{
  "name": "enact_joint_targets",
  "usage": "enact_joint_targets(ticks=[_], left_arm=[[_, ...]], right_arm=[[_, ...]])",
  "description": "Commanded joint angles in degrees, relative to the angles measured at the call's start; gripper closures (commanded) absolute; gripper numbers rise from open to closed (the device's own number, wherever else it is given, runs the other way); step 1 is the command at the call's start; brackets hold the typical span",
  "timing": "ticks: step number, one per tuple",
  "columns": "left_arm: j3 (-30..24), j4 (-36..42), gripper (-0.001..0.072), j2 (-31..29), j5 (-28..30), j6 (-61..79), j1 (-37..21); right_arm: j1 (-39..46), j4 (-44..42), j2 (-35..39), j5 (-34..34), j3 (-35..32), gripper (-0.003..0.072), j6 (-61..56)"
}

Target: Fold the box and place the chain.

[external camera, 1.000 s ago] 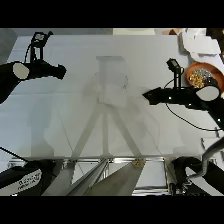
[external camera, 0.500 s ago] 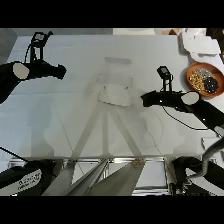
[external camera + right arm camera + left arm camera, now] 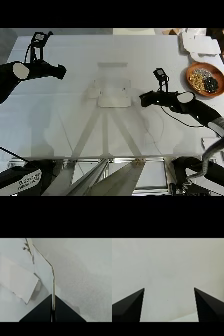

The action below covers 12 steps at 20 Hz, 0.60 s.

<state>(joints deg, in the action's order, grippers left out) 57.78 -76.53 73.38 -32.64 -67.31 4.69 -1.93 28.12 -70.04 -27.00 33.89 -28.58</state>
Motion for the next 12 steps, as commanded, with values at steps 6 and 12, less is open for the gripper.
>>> enact_joint_targets(ticks=[6,12], left_arm=[[0.0,0.0,0.0016,0.0,0.0,0.0,0.0],[0.0,0.0,0.0016,0.0,0.0,0.0,0.0]], right_arm=[[0.0,-4.2,-4.9,0.9,0.0,0.0673,3.6],[0.0,-4.2,-5.0,0.9,0.0,0.0671,3.6]])
